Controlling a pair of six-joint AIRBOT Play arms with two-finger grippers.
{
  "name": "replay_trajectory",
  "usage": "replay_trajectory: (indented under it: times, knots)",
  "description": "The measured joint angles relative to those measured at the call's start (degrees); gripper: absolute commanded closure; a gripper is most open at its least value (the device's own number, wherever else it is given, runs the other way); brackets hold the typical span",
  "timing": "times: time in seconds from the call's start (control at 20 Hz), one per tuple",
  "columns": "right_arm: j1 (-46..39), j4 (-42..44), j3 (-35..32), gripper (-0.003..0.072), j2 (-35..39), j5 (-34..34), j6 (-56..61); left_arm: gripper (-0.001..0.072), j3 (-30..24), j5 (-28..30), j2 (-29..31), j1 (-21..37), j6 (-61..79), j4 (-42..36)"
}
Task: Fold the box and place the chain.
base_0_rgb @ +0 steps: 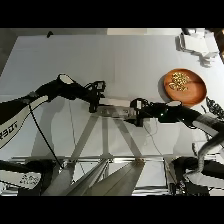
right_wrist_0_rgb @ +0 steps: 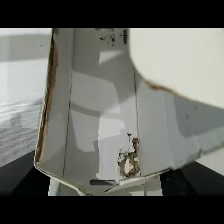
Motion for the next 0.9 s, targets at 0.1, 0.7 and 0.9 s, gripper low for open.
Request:
replay_trajectory:
  times: [0.1,0.7,0.9]
  knots:
    - [0.79,0.00,0.07,-0.0009,-0.02,-1.01,-0.13,0.0701,-0.02,0.02,0.00,0.00,0.00,0.00]
    - [1.55,-4.83,2.80,0.0042,-1.75,-0.57,3.72,0.0701,-0.02,0.17,0.00,0.00,-0.02,-0.04]
    - [1.55,-8.28,4.63,0.0208,-2.91,0.57,8.15,0.0701,-0.02,0.13,0.00,-0.02,-0.02,-0.02]
